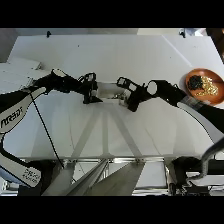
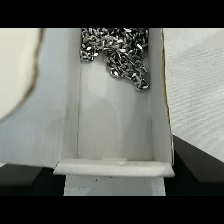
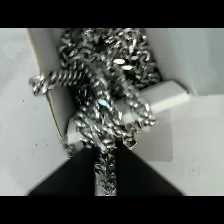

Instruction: Fold the box and place the chain.

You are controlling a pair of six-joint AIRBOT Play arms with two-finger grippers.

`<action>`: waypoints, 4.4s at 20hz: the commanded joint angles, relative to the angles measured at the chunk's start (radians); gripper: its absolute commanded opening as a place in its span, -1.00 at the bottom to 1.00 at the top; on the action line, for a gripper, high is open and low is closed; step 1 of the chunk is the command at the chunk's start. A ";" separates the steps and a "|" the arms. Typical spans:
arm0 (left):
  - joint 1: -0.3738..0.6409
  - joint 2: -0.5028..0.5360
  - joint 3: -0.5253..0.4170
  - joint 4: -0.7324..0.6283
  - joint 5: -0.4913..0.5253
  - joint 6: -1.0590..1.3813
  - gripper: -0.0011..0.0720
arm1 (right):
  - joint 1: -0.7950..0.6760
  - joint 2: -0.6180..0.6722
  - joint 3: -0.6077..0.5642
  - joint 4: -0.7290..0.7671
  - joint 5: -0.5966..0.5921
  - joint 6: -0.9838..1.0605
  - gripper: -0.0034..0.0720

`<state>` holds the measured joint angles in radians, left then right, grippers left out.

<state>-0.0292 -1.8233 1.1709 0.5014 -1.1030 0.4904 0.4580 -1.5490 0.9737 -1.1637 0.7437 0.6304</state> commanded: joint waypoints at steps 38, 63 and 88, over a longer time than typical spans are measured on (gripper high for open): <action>0.000 0.000 0.000 0.000 0.000 0.000 0.16 | 0.089 0.109 0.000 0.742 -0.210 -0.452 -0.25; 0.000 0.000 0.000 0.000 0.000 0.000 0.16 | -0.012 0.117 -0.185 0.290 -0.204 -0.328 0.27; 0.000 0.000 0.000 0.000 0.000 0.000 0.16 | 0.014 0.304 -0.184 0.021 -0.294 -0.027 -0.88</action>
<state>-0.0288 -1.8233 1.1709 0.5018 -1.1030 0.4904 0.4713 -1.2968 0.7883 -1.1492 0.5087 0.5804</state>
